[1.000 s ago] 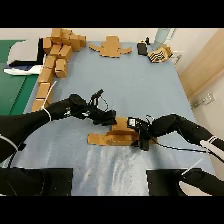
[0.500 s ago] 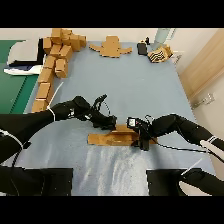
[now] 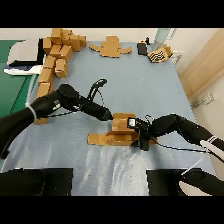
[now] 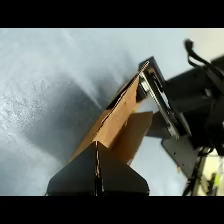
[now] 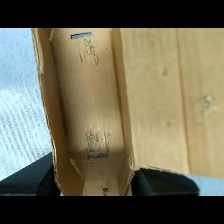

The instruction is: Fold the box.

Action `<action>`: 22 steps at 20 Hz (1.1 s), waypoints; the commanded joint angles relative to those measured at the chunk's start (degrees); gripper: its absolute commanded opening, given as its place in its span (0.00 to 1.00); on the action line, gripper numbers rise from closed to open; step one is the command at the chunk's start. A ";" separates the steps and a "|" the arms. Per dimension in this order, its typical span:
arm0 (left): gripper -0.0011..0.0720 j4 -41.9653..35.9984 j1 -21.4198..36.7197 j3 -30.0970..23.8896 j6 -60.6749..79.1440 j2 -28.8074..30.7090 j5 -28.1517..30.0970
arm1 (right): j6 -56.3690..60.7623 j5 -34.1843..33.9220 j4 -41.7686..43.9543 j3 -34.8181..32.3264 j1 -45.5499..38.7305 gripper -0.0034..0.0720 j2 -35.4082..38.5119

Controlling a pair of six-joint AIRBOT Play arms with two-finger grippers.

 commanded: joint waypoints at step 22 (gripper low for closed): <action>0.95 0.44 -10.05 -22.93 44.37 9.09 21.22 | 0.00 0.00 -0.28 0.07 0.00 0.66 0.00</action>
